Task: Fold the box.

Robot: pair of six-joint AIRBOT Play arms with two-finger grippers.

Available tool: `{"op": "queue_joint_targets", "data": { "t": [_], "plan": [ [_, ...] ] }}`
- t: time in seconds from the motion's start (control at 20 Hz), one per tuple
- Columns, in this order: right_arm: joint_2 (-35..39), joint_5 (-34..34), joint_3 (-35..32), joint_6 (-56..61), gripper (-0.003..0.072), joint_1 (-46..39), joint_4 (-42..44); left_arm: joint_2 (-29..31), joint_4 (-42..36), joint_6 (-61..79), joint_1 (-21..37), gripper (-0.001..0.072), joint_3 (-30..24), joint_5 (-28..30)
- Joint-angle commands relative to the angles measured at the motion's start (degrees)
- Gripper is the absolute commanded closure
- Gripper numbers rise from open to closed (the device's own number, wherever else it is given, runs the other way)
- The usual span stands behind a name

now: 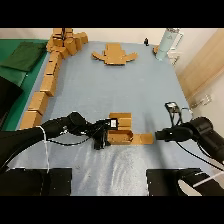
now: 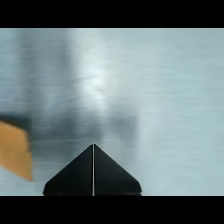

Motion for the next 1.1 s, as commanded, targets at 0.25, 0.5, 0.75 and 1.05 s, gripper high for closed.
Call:
{"op": "queue_joint_targets", "data": {
  "t": [0.25,0.5,0.75,1.05],
  "plan": [
    [-6.2,7.1,-0.6,-17.3,0.0683,-2.3,27.0,0.0,0.0,0.0,0.0,0.0244,0.1,0.0],
    [-5.8,5.8,-0.6,-19.2,0.0682,-2.3,28.0,0.0,0.0,0.0,0.0,0.0244,0.1,0.0],
    [-5.8,5.9,-0.6,-20.1,0.0683,-2.3,29.3,0.0,0.0,0.0,0.0,0.0244,0.1,0.0],
    [-5.7,4.8,-0.6,-26.6,0.0682,-2.3,39.9,0.0,0.0,0.0,0.0,0.0244,0.1,0.0]
  ]
}}
